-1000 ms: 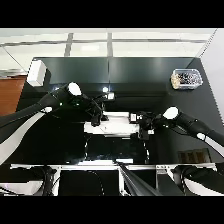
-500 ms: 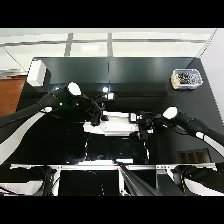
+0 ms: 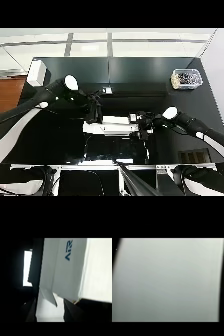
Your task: Fold the box and place the chain.
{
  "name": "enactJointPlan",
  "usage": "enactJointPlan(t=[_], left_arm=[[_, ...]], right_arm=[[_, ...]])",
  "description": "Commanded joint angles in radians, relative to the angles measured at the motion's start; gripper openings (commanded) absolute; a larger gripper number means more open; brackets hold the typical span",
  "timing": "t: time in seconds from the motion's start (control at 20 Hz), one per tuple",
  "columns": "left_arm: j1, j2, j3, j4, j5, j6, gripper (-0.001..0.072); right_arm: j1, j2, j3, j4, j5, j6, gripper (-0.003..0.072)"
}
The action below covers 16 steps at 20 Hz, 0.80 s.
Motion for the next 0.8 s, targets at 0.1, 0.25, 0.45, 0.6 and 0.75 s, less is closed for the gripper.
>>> enactJointPlan(t=[0.1,0.25,0.45,0.6,0.75], left_arm=[[0.103,0.181,-0.033,0.103,-0.140,-0.309,0.0390],[0.111,0.325,-0.222,-0.058,-0.093,-0.375,0.0021],[0.000,0.406,-0.458,-0.450,0.202,-0.302,0.0022],[-0.107,0.360,-0.483,-0.544,0.550,-0.282,0.0022],[-0.114,0.301,-0.447,-0.591,0.745,-0.282,0.0022]], right_arm=[[0.000,0.000,0.000,-0.002,-0.001,0.000,0.0391],[0.000,0.000,0.000,-0.001,-0.001,0.001,0.0391],[0.000,0.000,0.000,-0.001,-0.001,0.001,0.0391],[0.000,0.000,0.000,-0.001,-0.005,0.004,0.0391],[0.000,0.000,0.000,-0.001,-0.005,0.004,0.0391]])
